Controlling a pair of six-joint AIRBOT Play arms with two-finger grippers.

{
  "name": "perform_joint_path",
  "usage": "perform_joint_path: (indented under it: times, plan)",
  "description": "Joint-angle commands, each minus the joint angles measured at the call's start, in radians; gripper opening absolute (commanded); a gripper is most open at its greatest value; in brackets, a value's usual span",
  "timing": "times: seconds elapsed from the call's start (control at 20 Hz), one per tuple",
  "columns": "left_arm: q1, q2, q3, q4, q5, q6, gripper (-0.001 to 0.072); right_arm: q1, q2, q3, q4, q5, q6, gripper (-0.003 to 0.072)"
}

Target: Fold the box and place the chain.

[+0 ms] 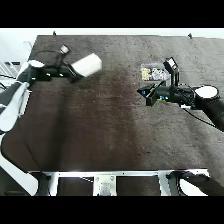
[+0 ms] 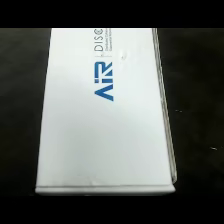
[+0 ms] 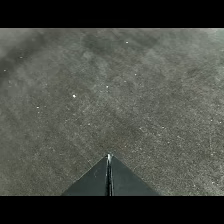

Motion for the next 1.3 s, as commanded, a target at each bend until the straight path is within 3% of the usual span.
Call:
perform_joint_path:
  times: [0.0, 0.15, 0.4, 0.6, 0.8, 1.2, 1.25]
  plan:
    - [0.124, 0.036, -0.001, 0.006, 0.22, -0.198, 0.0014, -0.002, 0.0, 0.0, 0.0, -0.011, 0.002, 0.0011]
    - [0.21, 0.033, -0.014, 0.01, 0.324, -0.255, 0.0016, -0.001, 0.0, 0.0, 0.0, -0.01, 0.002, 0.001]
    - [0.29, -0.006, -0.023, 0.026, 0.285, -0.282, 0.0017, -0.001, 0.0, 0.0, 0.0, -0.013, 0.002, 0.001]
    - [0.296, -0.05, -0.024, 0.055, 0.294, -0.283, 0.0017, -0.001, 0.0, 0.0, 0.003, -0.013, 0.002, 0.001]
    - [0.296, -0.074, -0.056, 0.056, 0.399, -0.345, 0.0017, -0.001, 0.0, 0.0, 0.003, -0.013, 0.003, 0.001]
    - [0.296, -0.068, -0.056, 0.056, 0.37, -0.333, 0.002, -0.001, 0.0, 0.0, 0.005, -0.013, 0.002, 0.0011]
    - [0.296, -0.068, -0.056, 0.056, 0.36, -0.333, 0.0064, -0.001, 0.0, 0.0, 0.011, -0.013, 0.002, 0.0011]
